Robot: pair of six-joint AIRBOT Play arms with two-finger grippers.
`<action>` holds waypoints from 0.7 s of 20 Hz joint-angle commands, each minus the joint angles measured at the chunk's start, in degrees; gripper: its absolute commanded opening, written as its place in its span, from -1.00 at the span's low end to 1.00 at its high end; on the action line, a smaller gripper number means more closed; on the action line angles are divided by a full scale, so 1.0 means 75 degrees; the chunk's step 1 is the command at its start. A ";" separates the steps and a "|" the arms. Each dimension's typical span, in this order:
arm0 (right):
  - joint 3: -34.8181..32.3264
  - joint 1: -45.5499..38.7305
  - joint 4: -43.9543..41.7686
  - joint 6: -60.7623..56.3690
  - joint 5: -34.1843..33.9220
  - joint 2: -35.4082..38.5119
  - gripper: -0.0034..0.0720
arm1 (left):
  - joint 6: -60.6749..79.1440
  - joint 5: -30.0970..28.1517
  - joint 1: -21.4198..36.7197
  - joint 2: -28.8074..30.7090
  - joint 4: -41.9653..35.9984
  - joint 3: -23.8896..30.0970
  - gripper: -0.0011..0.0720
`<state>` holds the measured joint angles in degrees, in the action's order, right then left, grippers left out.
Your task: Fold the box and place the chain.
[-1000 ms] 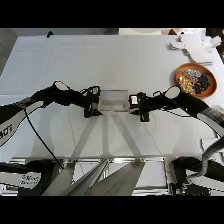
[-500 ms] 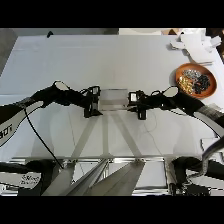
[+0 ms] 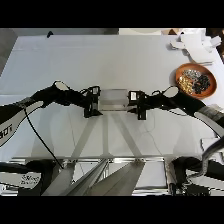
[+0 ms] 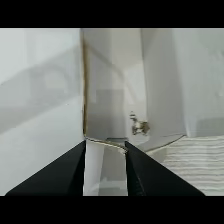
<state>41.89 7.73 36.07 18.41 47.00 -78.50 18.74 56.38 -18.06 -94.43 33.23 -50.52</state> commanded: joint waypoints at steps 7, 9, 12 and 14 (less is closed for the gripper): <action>-0.0003 0.0000 0.0880 -0.1393 -0.0111 0.0187 -0.18 | -0.0015 -0.0003 0.0000 0.0000 -0.0003 0.0003 -0.22; -0.0003 0.0000 0.0807 -0.1658 -0.0463 0.0187 -0.18 | -0.0017 -0.0003 0.0000 0.0000 -0.0003 0.0003 -0.22; -0.0003 0.0000 0.0090 -0.1585 -0.0670 0.0187 -0.17 | -0.0015 -0.0003 0.0000 0.0000 -0.0003 0.0003 -0.22; -0.0003 0.0000 -0.0210 -0.1335 -0.0731 0.0187 -0.16 | -0.0015 -0.0003 0.0000 0.0000 -0.0003 0.0003 -0.22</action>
